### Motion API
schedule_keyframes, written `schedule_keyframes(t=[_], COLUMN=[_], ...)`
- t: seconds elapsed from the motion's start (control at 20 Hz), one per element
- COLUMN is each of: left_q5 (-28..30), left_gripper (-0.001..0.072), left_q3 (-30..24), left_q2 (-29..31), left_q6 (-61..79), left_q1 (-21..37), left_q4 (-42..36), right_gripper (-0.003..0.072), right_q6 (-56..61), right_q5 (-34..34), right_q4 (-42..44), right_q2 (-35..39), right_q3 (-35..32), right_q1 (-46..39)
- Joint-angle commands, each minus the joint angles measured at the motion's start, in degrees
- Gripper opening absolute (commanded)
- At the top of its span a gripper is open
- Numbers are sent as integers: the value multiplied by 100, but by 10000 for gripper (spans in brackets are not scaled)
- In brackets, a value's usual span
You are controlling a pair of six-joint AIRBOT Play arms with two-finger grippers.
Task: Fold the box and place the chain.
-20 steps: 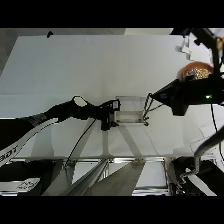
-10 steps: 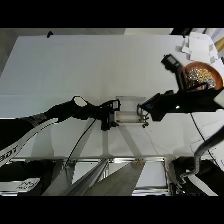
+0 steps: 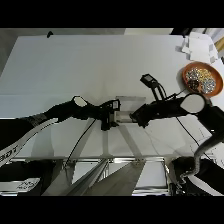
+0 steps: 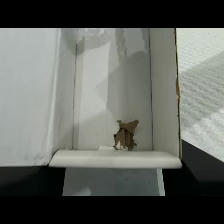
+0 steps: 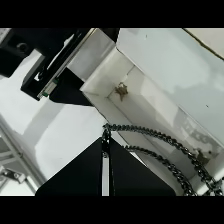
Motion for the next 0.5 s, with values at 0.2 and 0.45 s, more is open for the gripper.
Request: schedule_keyframes(t=[0.2,0.45], left_q5=[2,2], left_gripper=[321,321], left_q3=[-2,-2], left_q2=[0,0], left_q6=[2,2], left_q1=[-2,-2], left_q4=[2,2], right_gripper=[18,19], right_q6=[2,2], right_q5=[-911,-1158], right_q4=[7,22], right_q2=[-726,-750], right_q3=[-33,-33], right_q1=[446,446])
